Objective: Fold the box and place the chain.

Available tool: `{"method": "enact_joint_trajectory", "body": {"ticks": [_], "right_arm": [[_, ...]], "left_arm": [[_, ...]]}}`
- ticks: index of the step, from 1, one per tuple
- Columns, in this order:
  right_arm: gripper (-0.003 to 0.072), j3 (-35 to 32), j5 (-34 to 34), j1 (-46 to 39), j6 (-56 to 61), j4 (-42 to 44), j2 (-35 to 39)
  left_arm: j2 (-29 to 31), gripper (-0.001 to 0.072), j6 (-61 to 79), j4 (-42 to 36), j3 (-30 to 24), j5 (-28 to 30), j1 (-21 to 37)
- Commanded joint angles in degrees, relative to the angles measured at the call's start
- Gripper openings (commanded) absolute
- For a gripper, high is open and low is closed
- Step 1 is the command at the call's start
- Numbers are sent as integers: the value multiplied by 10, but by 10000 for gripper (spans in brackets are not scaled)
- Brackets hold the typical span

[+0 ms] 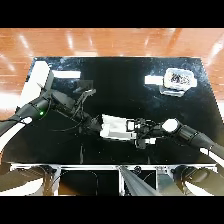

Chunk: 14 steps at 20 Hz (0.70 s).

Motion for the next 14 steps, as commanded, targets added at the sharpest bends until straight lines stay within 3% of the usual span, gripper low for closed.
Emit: {"method": "enact_joint_trajectory", "body": {"ticks": [1, 4, 9, 14], "right_arm": [[537, 0, 0, 0, 0, 0, 0], [537, 0, 0, 0, 0, 0, 0], [537, 0, 0, 0, 0, 0, 0], [537, 0, 0, 0, 0, 0, 0]], "left_arm": [[1, 629, -62, 4, 12, -5, -7], [10, 628, -120, 21, 12, -26, -36], [51, 628, -265, 157, 11, -110, -125], [64, 628, -371, 237, 11, -193, -194]]}}
